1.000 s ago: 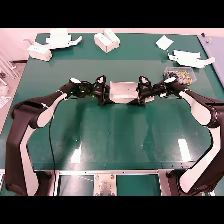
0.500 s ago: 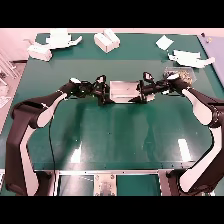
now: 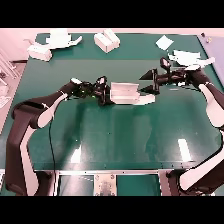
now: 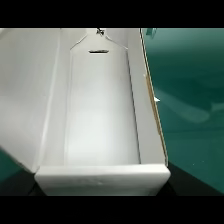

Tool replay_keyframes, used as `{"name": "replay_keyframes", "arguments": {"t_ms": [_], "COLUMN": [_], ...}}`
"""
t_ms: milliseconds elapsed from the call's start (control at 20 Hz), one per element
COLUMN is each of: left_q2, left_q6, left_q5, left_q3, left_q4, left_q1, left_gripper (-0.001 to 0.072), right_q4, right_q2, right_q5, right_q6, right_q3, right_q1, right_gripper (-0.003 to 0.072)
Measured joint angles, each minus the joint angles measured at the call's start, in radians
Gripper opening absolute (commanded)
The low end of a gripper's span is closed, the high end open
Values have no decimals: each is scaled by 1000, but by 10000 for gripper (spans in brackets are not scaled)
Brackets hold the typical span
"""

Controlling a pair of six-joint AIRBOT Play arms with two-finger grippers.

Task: Fold the box and place the chain.

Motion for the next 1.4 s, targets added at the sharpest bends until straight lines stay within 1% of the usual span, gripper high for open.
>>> {"name": "replay_keyframes", "arguments": {"t_ms": [200,250,300,350,400,600,750,900,1000,1200,1400], "left_q2": [0,0,0,0,0,0,0,0,0,0,0], "left_q6": [0,0,0,-1,-1,-2,-3,-3,-3,-3,-3], "left_q5": [4,4,5,5,5,6,6,6,6,6,6], "left_q3": [0,0,0,0,0,0,0,0,0,0,0], "left_q4": [-4,-4,-4,-5,-5,-5,-5,-6,-6,-6,-6], "left_q1": [1,1,1,1,1,1,1,1,1,1,1], "left_gripper": [398,398,398,398,398,398,398,398,398,397,398], "right_q4": [-2,2,1,-2,0,0,-3,-11,-18,-27,11], "right_q2": [42,48,51,53,55,58,58,47,37,15,6], "right_q5": [123,155,182,212,244,348,376,378,350,248,138], "right_q6": [90,115,135,151,163,209,240,256,261,262,236], "right_q3": [5,5,5,5,5,5,5,0,-15,-41,-45], "right_q1": [-8,-1,8,20,30,63,75,83,86,90,92], "right_gripper": [720,668,475,130,10,9,9,8,8,8,7]}}
